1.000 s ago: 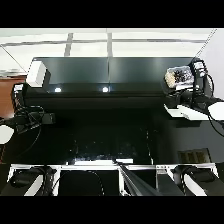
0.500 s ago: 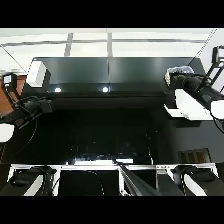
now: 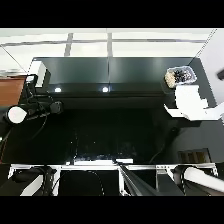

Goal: Fold the box and place the chain.

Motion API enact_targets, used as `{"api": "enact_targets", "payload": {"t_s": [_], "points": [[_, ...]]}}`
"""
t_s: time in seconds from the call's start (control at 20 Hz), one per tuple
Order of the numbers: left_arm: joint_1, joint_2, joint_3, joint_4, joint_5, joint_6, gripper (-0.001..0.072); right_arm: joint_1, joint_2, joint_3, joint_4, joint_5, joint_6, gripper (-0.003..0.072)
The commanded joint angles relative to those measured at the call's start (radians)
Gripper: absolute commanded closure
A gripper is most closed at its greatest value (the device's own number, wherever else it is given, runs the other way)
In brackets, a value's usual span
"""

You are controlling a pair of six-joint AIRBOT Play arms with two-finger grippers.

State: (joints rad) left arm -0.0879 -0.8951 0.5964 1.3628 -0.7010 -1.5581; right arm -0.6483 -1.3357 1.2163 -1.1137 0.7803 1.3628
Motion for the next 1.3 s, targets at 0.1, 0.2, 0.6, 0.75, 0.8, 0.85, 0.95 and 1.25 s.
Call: {"api": "enact_targets", "payload": {"t_s": [0.1, 0.2, 0.6, 0.75, 0.8, 0.85, 0.95, 1.25], "points": [[0.001, -0.078, 0.032, -0.091, -0.097, 0.005, 0.0002, -0.299, -0.383, 0.443, -0.069, 0.583, -0.051, -0.0021], [0.001, -0.078, 0.032, -0.112, -0.096, 0.005, 0.0002, -0.287, -0.467, 0.499, -0.067, 0.645, -0.151, -0.002], [0.001, -0.078, 0.032, -0.126, -0.092, 0.005, 0.0002, -0.164, -0.583, 0.5, -0.156, 0.653, -0.317, 0.03], [0.001, -0.078, 0.032, -0.126, -0.093, 0.005, 0.0002, -0.148, -0.565, 0.5, -0.146, 0.706, -0.324, 0.0673], [0.001, -0.078, 0.032, -0.126, -0.093, 0.005, 0.0002, -0.147, -0.545, 0.499, -0.113, 0.731, -0.323, 0.0674], [0.001, -0.078, 0.032, -0.124, -0.092, 0.006, 0.0002, -0.146, -0.518, 0.494, -0.068, 0.747, -0.323, 0.0674], [0.001, -0.078, 0.032, -0.122, -0.092, 0.006, 0.0002, -0.134, -0.421, 0.438, -0.031, 0.744, -0.323, 0.0674], [0.0, -0.078, 0.031, -0.127, -0.093, 0.006, 0.0002, -0.077, 0.091, -0.034, 0.035, 0.6, -0.323, 0.0675]]}}
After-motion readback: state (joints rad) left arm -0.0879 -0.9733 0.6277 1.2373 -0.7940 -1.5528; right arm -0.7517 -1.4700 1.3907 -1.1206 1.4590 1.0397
